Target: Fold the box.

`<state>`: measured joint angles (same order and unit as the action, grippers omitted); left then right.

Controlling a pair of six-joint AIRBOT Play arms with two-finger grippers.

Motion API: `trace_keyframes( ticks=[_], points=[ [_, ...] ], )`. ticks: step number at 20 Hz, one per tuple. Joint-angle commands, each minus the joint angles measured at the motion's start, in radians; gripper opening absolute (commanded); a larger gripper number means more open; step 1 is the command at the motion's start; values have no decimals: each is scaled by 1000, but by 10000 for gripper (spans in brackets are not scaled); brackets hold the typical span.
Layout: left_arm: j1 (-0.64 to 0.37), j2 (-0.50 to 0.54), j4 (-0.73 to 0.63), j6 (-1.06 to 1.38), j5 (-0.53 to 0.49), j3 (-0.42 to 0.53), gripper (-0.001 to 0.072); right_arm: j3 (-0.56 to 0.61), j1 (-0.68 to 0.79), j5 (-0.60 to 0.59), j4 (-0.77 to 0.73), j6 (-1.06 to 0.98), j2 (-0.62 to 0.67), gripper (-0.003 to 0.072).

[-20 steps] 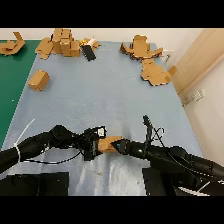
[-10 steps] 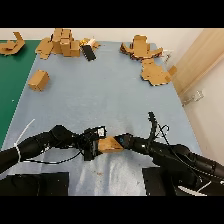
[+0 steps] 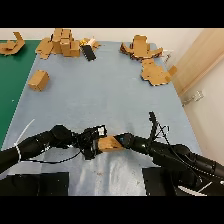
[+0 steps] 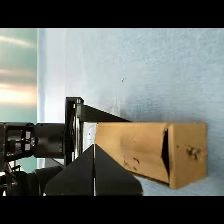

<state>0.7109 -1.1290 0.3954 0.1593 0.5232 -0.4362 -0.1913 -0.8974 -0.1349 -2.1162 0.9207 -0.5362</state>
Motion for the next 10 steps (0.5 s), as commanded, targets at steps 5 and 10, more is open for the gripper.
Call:
trace_keyframes(
  ticks=[5,10],
  points=[
    [-14,42,2,-227,-62,-56,439,-1,0,119,-1,-5,1,2],
    [-229,88,295,-602,-77,-100,439,-1,0,460,-29,-5,2,2]
  ],
)
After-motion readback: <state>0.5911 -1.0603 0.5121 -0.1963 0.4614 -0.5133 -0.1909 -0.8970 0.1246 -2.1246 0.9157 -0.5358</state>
